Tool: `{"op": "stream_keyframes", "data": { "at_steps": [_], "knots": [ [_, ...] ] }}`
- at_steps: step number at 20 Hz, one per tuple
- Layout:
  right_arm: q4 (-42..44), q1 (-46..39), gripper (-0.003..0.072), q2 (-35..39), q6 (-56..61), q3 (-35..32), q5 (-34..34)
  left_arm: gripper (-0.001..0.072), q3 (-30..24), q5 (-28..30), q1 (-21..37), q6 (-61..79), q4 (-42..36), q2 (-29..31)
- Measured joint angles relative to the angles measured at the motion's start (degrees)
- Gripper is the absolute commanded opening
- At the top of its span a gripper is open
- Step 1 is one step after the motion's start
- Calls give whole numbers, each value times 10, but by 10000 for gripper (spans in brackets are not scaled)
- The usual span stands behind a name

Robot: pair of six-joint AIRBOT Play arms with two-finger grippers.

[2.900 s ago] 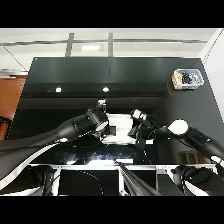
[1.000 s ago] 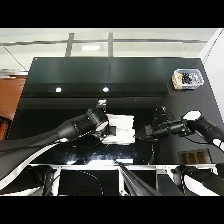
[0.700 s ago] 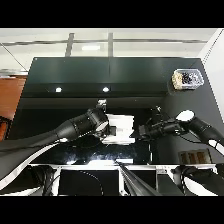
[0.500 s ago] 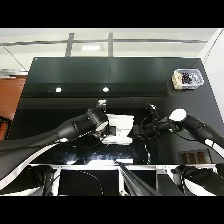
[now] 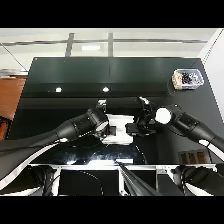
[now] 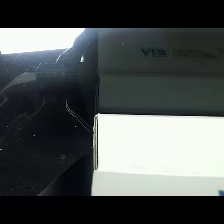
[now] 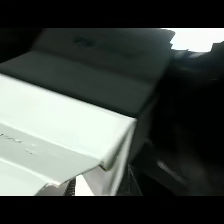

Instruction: Fold the box and place the chain.

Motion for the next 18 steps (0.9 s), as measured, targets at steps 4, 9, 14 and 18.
{"op": "stream_keyframes", "data": {
  "at_steps": [4, 9, 14, 18],
  "knots": [
    [-78, 41, 232, -1, 89, 23, 16, 28, 0, 2, 0, 0, 0, 0],
    [-110, 75, 232, -27, 141, 37, 23, 28, 0, 0, 0, 0, 0, 0],
    [-124, 86, 199, -54, 169, 41, 20, 28, 0, 0, 0, 0, 0, 0],
    [-129, 88, 193, -69, 180, 42, 17, 28, 0, 0, 0, 0, 0, 0]
  ]
}}
